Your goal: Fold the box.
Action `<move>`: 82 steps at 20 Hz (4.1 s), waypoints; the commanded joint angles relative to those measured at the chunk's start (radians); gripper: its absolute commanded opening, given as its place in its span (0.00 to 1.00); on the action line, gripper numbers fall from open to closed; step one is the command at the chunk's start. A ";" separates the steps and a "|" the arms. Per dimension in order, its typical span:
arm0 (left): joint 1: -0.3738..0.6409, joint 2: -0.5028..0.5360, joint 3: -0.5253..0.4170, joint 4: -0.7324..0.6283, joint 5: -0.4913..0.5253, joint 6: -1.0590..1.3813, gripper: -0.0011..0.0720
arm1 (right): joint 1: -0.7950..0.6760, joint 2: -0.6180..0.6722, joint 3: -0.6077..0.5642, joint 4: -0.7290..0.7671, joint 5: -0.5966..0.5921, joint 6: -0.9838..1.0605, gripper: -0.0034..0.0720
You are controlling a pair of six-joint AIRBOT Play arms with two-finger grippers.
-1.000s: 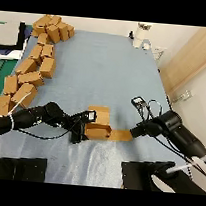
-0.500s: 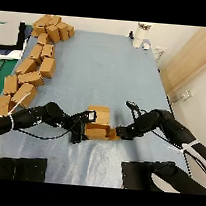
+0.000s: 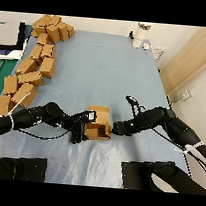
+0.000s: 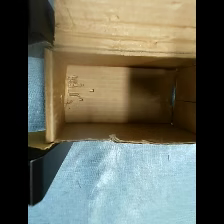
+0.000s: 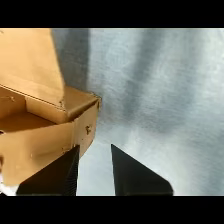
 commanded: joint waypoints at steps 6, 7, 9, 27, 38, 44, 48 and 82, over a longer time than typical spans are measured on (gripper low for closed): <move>0.000 0.000 0.000 0.000 0.000 0.000 0.65 | 0.008 0.001 0.034 0.021 0.019 -0.002 0.52; 0.000 0.000 0.000 0.000 0.000 0.000 0.65 | 0.009 0.001 0.034 0.024 0.019 -0.002 0.67; 0.000 0.000 0.000 0.000 0.000 0.000 0.65 | 0.034 0.000 0.034 0.023 0.030 0.016 0.69; 0.000 0.000 0.000 0.000 0.000 0.000 0.65 | 0.536 -0.405 0.354 -0.570 -0.123 0.734 0.68; 0.000 0.000 0.000 0.000 0.000 0.000 0.65 | 0.543 -0.443 0.367 -0.562 -0.145 0.774 0.05; 0.000 0.000 0.000 0.000 0.000 0.000 0.65 | 0.543 -0.408 0.371 -0.543 -0.144 0.753 0.66; 0.000 0.000 0.000 0.000 0.000 0.000 0.65 | 0.541 -0.338 0.371 -0.560 -0.202 0.754 0.66; 0.000 0.000 0.000 0.000 0.000 0.000 0.65 | -0.036 -0.394 0.155 0.520 -0.135 -0.761 0.05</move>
